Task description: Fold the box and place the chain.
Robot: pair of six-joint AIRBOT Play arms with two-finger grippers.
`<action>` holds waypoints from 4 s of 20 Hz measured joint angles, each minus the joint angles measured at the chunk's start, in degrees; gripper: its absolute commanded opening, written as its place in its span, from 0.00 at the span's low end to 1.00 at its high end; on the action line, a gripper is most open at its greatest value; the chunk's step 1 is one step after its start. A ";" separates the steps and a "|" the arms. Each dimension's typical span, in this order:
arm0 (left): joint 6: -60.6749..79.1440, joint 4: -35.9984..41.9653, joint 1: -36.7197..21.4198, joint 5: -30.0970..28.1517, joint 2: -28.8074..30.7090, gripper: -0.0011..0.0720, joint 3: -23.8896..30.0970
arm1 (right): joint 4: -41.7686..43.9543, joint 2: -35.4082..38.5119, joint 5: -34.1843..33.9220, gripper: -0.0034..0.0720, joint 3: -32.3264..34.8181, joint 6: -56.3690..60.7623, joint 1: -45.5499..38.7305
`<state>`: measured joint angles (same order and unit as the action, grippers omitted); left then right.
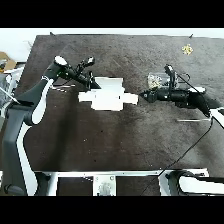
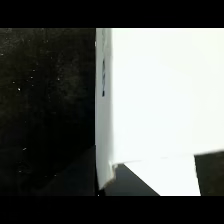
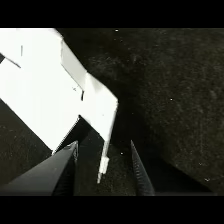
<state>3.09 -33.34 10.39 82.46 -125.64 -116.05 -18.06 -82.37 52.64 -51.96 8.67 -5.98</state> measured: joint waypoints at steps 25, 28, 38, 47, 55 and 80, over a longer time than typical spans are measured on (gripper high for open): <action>9.03 2.40 0.76 -12.63 0.07 0.03 9.94 | 1.31 -2.01 -3.69 0.93 0.02 -33.14 10.16; 8.96 2.27 0.76 -12.74 0.07 0.03 9.97 | 0.07 -2.23 -3.78 0.93 0.00 -36.22 10.78; 8.94 2.19 0.79 -12.92 0.09 0.03 9.97 | -9.29 -9.62 -3.23 0.88 -6.01 -36.70 14.91; 8.94 2.25 0.79 -12.98 0.09 0.03 9.97 | -13.09 -12.09 -8.20 0.88 -10.05 -34.58 16.96; 8.94 2.32 0.79 -13.03 0.09 0.03 9.97 | -12.79 -11.47 -9.66 0.88 -13.27 -34.34 16.76; 8.96 2.36 0.79 -13.00 0.09 0.03 9.97 | -11.19 -32.44 14.69 0.88 -39.15 -26.99 11.61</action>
<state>12.05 -30.98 11.18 69.45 -125.56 -106.08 -29.26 -114.80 67.33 -91.11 -18.33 5.63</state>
